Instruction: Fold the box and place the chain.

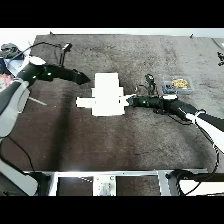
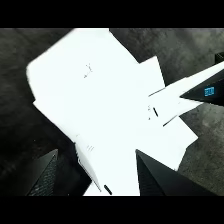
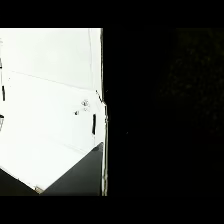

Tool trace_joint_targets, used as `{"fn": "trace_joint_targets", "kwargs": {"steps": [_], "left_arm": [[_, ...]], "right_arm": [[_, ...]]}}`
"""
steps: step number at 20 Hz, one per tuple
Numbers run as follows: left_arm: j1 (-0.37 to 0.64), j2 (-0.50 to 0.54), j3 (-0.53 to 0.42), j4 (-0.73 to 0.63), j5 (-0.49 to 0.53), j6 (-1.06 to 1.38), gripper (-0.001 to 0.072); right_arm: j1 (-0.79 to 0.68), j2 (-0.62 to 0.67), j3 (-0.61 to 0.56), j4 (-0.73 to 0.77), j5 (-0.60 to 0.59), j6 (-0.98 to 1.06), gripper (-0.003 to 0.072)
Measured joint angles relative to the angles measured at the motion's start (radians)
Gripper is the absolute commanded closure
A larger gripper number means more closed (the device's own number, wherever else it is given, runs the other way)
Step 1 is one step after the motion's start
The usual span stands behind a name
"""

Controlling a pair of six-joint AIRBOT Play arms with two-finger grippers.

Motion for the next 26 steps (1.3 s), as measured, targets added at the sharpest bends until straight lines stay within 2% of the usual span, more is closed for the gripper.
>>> {"fn": "trace_joint_targets", "kwargs": {"steps": [5,9,17,19,24,25,26], "left_arm": [[-0.031,-0.197,0.237,0.038,-0.138,-0.135,0.0174],[-0.045,-0.293,0.336,0.032,-0.203,-0.181,0.0174],[-0.05,-0.369,0.376,-0.026,-0.224,-0.216,0.0175],[-0.05,-0.386,0.377,-0.056,-0.242,-0.209,0.0224],[-0.05,-0.412,0.378,-0.091,-0.288,-0.195,0.0229],[-0.05,-0.417,0.378,-0.093,-0.295,-0.194,0.03],[-0.05,-0.422,0.378,-0.094,-0.301,-0.192,0.0295]], "right_arm": [[0.003,0.0,0.0,0.005,-0.008,0.0,0.0702],[0.003,0.0,0.0,0.006,-0.013,0.0,0.0702],[0.003,0.0,0.0,0.008,-0.014,0.0,0.0702],[0.003,0.0,0.0,0.009,-0.014,-0.003,0.0702],[0.003,0.0,0.0,0.01,-0.012,-0.007,0.0702],[0.003,0.0,0.0,0.01,-0.012,-0.007,0.0702],[0.003,0.0,0.0,0.01,-0.012,-0.007,0.0702]]}}
